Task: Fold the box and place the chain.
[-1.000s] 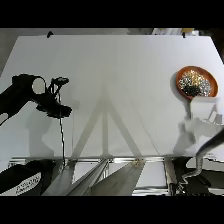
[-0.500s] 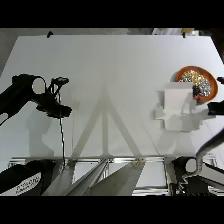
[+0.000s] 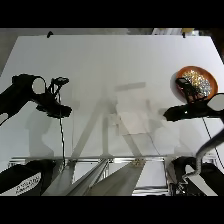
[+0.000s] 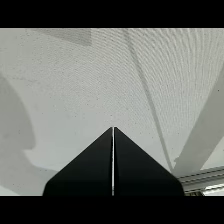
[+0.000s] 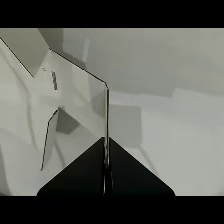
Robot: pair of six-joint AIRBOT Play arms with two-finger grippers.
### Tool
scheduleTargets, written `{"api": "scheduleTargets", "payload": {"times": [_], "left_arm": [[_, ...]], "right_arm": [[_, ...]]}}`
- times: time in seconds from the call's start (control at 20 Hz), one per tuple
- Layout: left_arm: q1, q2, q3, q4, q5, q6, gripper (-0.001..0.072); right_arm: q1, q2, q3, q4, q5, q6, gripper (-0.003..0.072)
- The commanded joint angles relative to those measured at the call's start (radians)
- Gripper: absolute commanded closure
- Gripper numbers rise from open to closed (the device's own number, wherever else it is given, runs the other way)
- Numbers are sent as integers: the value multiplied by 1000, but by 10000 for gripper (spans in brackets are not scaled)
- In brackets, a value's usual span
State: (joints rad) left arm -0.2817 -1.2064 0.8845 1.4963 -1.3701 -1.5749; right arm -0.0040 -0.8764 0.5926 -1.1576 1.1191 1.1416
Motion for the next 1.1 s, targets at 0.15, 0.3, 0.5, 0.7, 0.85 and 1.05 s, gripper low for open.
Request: {"api": "scheduleTargets", "payload": {"times": [0.15, 0.3, 0.5, 0.7, 0.85, 1.05], "left_arm": [[0, 0, -1, -24, 105, 15, 698], [0, -4, -1, -96, 217, 203, 481], [2, -64, -1, -570, 270, 748, 199], [2, -168, -1, -902, 245, 1044, 175], [2, -235, -1, -970, 231, 1120, 174], [3, -278, 0, -1030, 221, 1177, 175]], "right_arm": [[328, 44, -48, 35, -177, 186, 665], [383, 44, -48, 32, -197, 221, 665], [391, 44, -48, 31, -192, 224, 664], [391, 44, -48, 29, -193, 223, 664], [391, 44, -48, 29, -193, 223, 664], [391, 44, -48, 29, -194, 222, 664]]}}
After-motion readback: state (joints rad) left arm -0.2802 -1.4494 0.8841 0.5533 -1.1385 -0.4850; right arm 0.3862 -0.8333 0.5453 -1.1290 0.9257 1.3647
